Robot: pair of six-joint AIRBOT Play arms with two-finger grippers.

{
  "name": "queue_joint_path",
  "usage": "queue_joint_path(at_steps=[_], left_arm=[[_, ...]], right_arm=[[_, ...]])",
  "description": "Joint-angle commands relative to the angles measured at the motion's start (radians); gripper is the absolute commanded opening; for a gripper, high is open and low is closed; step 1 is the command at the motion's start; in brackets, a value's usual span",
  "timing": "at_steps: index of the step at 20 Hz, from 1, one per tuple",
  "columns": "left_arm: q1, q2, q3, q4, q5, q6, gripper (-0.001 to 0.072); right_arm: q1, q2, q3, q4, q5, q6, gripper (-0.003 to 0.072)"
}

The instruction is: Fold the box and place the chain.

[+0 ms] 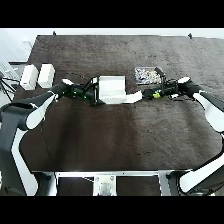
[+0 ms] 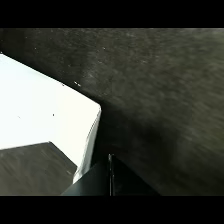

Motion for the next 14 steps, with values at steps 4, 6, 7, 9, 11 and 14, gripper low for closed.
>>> queue_joint_path(at_steps=[4, 6, 7, 9, 11, 14], left_arm=[[0.000, 0.000, 0.000, 0.000, 0.000, 0.000, 0.0466], [0.000, 0.000, 0.000, 0.000, 0.000, 0.000, 0.0466], [0.000, 0.000, 0.000, 0.000, 0.000, 0.000, 0.0466], [0.000, 0.000, 0.000, 0.000, 0.000, 0.000, 0.0466], [0.000, 0.000, 0.000, 0.000, 0.000, 0.000, 0.0466], [0.000, 0.000, 0.000, 0.000, 0.000, 0.000, 0.0466]], right_arm=[[0.078, -0.026, 0.013, 0.053, -0.014, 0.002, 0.0012], [0.083, -0.019, 0.026, 0.078, -0.013, 0.003, 0.0013], [0.084, -0.012, 0.027, 0.099, -0.013, 0.002, 0.0013], [0.094, 0.000, 0.027, 0.121, -0.013, 0.002, 0.0036], [0.102, 0.006, 0.027, 0.124, -0.009, 0.002, 0.0187], [0.105, 0.020, 0.027, 0.128, -0.008, 0.002, 0.0271]])
